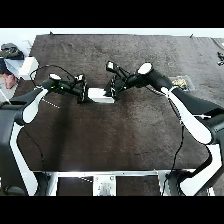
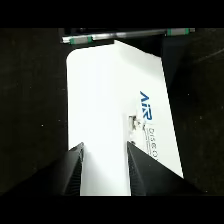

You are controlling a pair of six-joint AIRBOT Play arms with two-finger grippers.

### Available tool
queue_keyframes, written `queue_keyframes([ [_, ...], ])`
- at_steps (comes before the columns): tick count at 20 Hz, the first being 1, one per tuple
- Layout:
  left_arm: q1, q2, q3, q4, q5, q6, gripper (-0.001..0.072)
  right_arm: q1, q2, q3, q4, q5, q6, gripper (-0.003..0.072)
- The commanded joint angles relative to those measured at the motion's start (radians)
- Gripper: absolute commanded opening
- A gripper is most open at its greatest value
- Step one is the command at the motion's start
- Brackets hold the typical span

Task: Fold the box and place the chain.

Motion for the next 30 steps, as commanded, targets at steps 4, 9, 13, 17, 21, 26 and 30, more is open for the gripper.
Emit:
queue_keyframes([
  [4, 0.0, 0.0, 0.0, 0.0, 0.0, 0.0, 0.0405, 0.0, 0.013, -0.093, 0.112, -0.095, -0.171, 0.0438],
  [9, 0.0, 0.0, 0.0, 0.0, 0.0, 0.0, 0.0406, 0.002, 0.01, -0.093, 0.112, -0.114, -0.259, 0.0438],
  [13, 0.0, 0.0, 0.0, 0.0, 0.0, 0.0, 0.0405, 0.003, -0.003, -0.093, 0.112, -0.151, -0.286, 0.0436],
  [17, 0.0, 0.0, 0.0, 0.0, 0.0, 0.0, 0.0406, 0.003, -0.002, -0.092, 0.112, -0.233, -0.306, 0.0365],
  [21, 0.0, 0.0, 0.0, 0.0, 0.0, 0.0, 0.0406, 0.003, -0.001, -0.067, 0.111, -0.208, -0.318, 0.0305],
  [26, 0.0, 0.0, 0.0, 0.0, 0.0, 0.0, 0.0405, 0.003, 0.006, -0.067, 0.111, -0.171, -0.321, 0.0266],
  [30, 0.0, 0.0, 0.0, 0.0, 0.0, 0.0, 0.0405, 0.003, 0.01, -0.067, 0.095, -0.164, -0.318, 0.0265],
])
